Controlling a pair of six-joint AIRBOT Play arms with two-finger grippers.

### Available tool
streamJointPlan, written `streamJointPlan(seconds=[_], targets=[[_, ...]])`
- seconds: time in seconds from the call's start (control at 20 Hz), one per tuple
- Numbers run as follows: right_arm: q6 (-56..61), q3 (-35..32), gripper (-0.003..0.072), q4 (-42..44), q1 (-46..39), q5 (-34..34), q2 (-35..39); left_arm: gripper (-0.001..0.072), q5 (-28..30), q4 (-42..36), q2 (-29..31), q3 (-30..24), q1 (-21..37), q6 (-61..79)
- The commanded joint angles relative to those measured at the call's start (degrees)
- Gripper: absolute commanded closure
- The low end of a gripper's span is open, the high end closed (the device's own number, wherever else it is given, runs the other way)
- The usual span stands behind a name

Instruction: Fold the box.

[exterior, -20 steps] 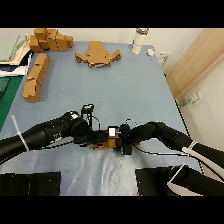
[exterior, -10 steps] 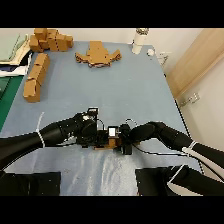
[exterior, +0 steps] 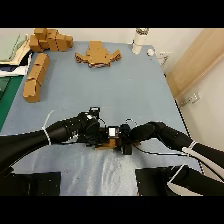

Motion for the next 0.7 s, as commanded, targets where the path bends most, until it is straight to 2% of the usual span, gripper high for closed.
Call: streamJointPlan(seconds=[0.0, 0.45, 0.5, 0.55, 0.6, 0.65], targets=[[-0.1, 0.0, 0.0105, 0.0, 0.0, 0.0, 0.0, 0.0692, -1.3, -0.6, -1.2, 0.7, 0.0, 0.0], [-0.1, 0.0, 0.0106, 0.0, 0.0, 0.0, 0.0, 0.0695, -2.9, -1.7, -1.1, 0.8, 0.0, 0.0], [-0.1, 0.0, 0.0105, 0.0, 0.0, 0.0, 0.0, 0.0592, -3.6, -1.7, -1.1, 0.9, 0.0, 0.0], [-0.1, 0.0, 0.0105, 0.0, 0.0, 0.0, 0.0, 0.0387, -4.6, -1.7, -1.1, 1.0, 0.0, 0.0], [-0.1, 0.0, 0.0106, 0.0, 0.0, 0.0, 0.0, 0.0350, -5.9, -1.7, -1.1, 1.4, 0.2, 0.1], [-0.1, 0.0, 0.0105, 0.0, 0.0, 0.0, 0.0, 0.0350, -7.0, -1.7, -1.1, 1.7, 0.5, 0.1]])
